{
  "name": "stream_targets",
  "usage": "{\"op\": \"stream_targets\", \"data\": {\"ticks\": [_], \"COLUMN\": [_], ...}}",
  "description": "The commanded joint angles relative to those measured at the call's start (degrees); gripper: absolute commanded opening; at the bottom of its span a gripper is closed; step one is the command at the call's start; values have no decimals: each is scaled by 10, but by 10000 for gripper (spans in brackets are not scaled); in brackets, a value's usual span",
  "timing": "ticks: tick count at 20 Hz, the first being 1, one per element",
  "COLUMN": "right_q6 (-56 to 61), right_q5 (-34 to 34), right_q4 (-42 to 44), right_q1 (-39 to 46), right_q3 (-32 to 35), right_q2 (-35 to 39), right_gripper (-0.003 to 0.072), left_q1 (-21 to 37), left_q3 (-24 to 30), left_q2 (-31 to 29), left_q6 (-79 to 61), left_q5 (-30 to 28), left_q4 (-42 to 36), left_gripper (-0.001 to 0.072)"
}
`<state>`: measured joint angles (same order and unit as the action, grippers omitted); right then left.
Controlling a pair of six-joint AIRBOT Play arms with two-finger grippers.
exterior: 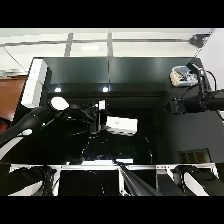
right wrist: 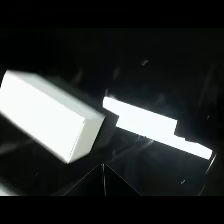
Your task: Fold the box and place the chain.
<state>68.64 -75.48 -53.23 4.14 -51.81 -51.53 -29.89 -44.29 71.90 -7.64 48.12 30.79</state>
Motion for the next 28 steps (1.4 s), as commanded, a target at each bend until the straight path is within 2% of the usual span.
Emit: {"op": "stream_targets", "data": {"ticks": [1, 3, 6, 9, 18, 23, 28], "right_q6": [2, 2, 2, 2, 2, 2, 2], "right_q5": [53, 88, 120, 122, 125, 125, 123], "right_q4": [-8, -9, -11, -24, -39, -40, -40], "right_q1": [7, 8, 13, 30, 64, 64, 64], "right_q3": [-1, -1, -1, -1, -1, -1, -1], "right_q2": [3, 3, 3, 3, 3, 3, 3], "right_gripper": [10, 10, 10, 10, 10, 10, 10], "left_q1": [-50, -75, -86, -86, -104, -128, -152], "left_q3": [-40, -96, -191, -231, -235, -235, -231], "left_q2": [15, 69, 148, 188, 190, 190, 193], "left_q6": [39, 109, 232, 264, 257, 184, 190], "left_q5": [-37, -51, 47, 116, 126, 119, 100], "left_q4": [-14, 29, 116, 148, 155, 175, 255], "left_gripper": [711, 706, 707, 707, 707, 709, 708]}}
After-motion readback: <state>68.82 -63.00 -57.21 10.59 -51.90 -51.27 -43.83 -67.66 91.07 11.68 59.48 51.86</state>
